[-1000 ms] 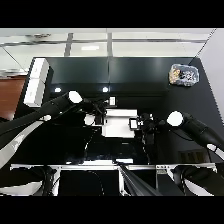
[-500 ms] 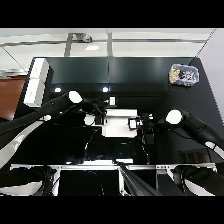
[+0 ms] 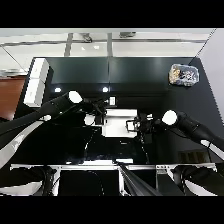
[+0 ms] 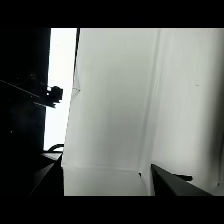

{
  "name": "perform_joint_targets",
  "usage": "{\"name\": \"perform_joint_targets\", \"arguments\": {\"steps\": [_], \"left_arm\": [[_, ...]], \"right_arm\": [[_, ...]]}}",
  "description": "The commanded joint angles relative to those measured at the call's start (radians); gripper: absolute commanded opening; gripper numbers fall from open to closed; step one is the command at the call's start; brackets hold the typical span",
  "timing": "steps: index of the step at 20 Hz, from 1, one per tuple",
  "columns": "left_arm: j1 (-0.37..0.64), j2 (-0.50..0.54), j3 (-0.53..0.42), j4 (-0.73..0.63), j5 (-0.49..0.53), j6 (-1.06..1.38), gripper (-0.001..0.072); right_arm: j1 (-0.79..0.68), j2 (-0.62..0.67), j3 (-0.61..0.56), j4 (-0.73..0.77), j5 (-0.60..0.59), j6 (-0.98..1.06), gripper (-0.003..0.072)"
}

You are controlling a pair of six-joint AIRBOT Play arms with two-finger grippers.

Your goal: Fold the box and place the chain.

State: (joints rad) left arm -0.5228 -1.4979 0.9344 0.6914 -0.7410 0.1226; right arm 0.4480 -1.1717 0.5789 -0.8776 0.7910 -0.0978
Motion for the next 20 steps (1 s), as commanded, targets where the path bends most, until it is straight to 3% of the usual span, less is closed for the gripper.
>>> {"name": "perform_joint_targets", "arguments": {"steps": [1, 9, 15, 20], "left_arm": [[-0.001, -0.001, 0.0, 0.0, 0.0, 0.0, 0.0024], [-0.001, -0.001, 0.0, 0.0, 0.0, 0.0, 0.0024], [-0.001, -0.001, 0.0, 0.0, -0.001, 0.0, 0.0023], [-0.001, -0.001, 0.0, 0.0, -0.001, 0.0, 0.0024]], "right_arm": [[0.003, -0.008, 0.001, -0.005, -0.063, 0.018, 0.071], [0.002, 0.107, 0.001, -0.009, -0.106, 0.106, 0.071], [0.0, 0.119, 0.001, 0.015, -0.25, 0.239, 0.071], [-0.038, 0.114, 0.001, 0.017, -0.231, 0.232, 0.071]]}}
